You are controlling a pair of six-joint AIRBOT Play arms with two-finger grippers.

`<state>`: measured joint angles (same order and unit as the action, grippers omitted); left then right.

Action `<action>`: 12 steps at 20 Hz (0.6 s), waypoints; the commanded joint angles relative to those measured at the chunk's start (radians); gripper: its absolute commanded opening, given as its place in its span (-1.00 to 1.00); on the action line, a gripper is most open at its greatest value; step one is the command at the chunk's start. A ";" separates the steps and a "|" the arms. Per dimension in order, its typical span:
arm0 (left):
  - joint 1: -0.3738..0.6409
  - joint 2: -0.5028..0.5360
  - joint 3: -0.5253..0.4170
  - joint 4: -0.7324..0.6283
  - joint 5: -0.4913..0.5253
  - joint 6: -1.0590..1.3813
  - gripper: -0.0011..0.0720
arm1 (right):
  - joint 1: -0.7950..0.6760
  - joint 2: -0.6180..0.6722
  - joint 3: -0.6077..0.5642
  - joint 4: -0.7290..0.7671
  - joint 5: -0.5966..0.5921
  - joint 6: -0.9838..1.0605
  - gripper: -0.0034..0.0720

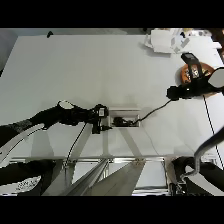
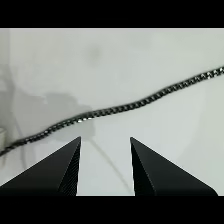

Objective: Fold the box and place the chain.

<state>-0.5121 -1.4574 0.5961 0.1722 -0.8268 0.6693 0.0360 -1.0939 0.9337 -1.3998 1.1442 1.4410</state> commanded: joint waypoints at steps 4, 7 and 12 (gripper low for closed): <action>0.000 0.000 0.000 0.000 0.000 0.000 -0.59 | -0.034 -0.208 0.000 -0.015 -0.009 0.038 -0.10; 0.000 0.000 0.000 0.000 0.000 0.000 -0.59 | -0.031 -0.275 0.000 -0.019 -0.013 0.047 -0.14; 0.000 0.000 0.000 0.000 0.000 0.000 -0.59 | 0.003 -0.328 0.000 -0.018 -0.062 0.055 -0.14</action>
